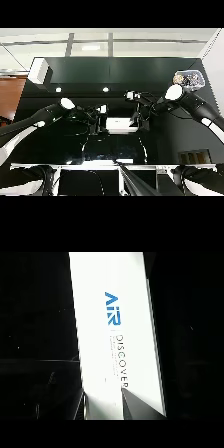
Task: Fold the box and place the chain.
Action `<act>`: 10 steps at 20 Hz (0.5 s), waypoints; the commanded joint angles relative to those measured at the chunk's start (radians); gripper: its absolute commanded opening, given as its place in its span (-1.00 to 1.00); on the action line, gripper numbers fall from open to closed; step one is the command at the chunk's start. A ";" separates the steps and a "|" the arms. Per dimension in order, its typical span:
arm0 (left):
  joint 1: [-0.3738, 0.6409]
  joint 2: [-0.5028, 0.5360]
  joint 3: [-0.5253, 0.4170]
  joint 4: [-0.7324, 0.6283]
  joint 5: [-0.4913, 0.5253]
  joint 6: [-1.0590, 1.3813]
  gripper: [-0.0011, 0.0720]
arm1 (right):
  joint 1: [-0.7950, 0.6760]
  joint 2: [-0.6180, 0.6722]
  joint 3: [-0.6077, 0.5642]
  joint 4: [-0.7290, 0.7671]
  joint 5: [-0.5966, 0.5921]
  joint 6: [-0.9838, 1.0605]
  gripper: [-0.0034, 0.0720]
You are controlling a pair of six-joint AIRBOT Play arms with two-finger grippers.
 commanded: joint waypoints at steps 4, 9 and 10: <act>0.000 -0.001 0.001 0.000 0.001 0.000 0.13 | 0.006 -0.001 -0.021 -0.002 -0.034 0.010 -0.16; 0.000 -0.001 0.001 0.000 0.001 0.000 0.13 | 0.016 0.011 -0.016 -0.001 -0.030 0.026 -0.16; 0.000 -0.001 0.001 0.000 0.001 0.000 0.13 | 0.005 0.026 -0.007 -0.001 -0.008 0.052 -0.16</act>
